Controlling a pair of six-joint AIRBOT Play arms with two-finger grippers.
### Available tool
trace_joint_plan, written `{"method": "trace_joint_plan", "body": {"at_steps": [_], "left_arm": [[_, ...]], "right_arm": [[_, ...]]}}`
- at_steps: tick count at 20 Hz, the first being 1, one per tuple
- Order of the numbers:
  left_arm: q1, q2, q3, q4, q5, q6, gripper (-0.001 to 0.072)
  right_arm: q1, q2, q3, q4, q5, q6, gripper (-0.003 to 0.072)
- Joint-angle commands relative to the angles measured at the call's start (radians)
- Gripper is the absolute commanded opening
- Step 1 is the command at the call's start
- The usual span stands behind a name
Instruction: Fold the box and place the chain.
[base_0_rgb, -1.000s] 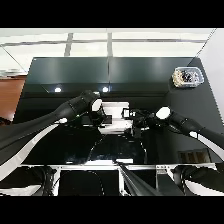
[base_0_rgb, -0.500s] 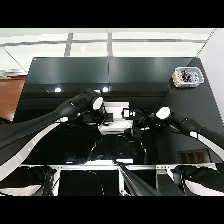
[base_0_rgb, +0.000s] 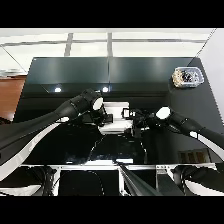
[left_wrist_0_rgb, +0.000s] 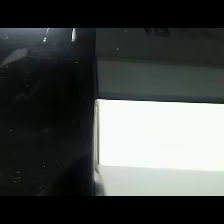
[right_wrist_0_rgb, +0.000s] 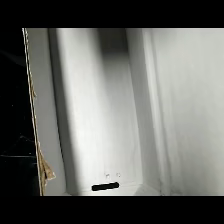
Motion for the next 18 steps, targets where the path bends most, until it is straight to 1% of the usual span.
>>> {"method": "trace_joint_plan", "body": {"at_steps": [1,4,6,8,9,13,15,18], "left_arm": [[0.000,-0.002,0.001,0.001,-0.001,-0.005,0.0024],[0.000,-0.002,0.001,0.002,0.000,-0.005,0.0025],[0.000,-0.002,0.001,0.001,0.000,-0.005,0.0025],[0.000,-0.002,0.001,0.001,0.000,-0.005,0.0025],[0.000,-0.002,0.001,0.001,0.000,-0.005,0.0025],[0.000,-0.001,0.001,0.000,-0.001,-0.005,0.0026],[0.000,-0.001,0.001,0.000,-0.002,-0.005,0.0026],[0.000,-0.001,0.001,-0.015,0.000,-0.005,0.0026]], "right_arm": [[0.000,0.000,0.001,0.001,0.001,0.002,0.0241],[0.000,0.000,0.001,0.001,0.001,0.003,0.0245],[0.000,0.000,0.002,-0.001,0.002,0.022,0.0720],[-0.003,0.026,0.003,-0.021,0.014,0.050,0.0720],[-0.003,0.052,0.006,-0.055,0.030,0.080,0.0720],[-0.003,0.162,0.006,-0.245,0.103,0.152,0.0720],[-0.003,0.185,0.006,-0.315,0.106,0.161,0.0720],[-0.003,0.185,0.006,-0.336,0.085,0.160,0.0720]]}}
